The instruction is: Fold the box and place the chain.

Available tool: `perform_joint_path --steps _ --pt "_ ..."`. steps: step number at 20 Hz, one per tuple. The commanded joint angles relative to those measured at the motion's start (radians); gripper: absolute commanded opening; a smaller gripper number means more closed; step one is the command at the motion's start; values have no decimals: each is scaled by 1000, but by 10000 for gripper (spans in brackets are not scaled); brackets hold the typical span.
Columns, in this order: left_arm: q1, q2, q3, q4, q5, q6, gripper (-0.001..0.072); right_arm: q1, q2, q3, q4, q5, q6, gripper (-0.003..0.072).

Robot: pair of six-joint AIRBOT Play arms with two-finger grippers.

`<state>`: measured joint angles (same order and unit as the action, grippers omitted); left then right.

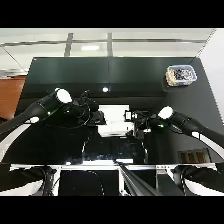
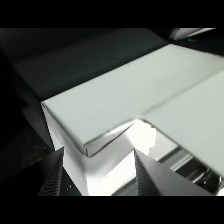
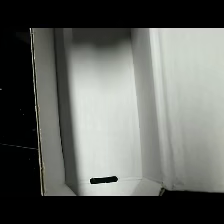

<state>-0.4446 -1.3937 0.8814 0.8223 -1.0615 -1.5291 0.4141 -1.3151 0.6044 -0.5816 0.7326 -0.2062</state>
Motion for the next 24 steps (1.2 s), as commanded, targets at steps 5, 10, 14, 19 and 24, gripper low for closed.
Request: perform_joint_path --steps 5,10,14,19,24 --pt "-61 0 1 147 51 -155 501 0 -1 0 0 0 0 272" --pt "-108 0 6 224 89 -239 500 0 -1 0 0 0 0 272" --pt "-157 -1 37 402 79 -376 500 0 -1 0 0 0 0 272" --pt "-216 -37 96 534 12 -481 500 0 -1 0 0 0 0 271" --pt "-272 -75 174 695 -103 -600 500 0 -1 0 0 0 0 272"
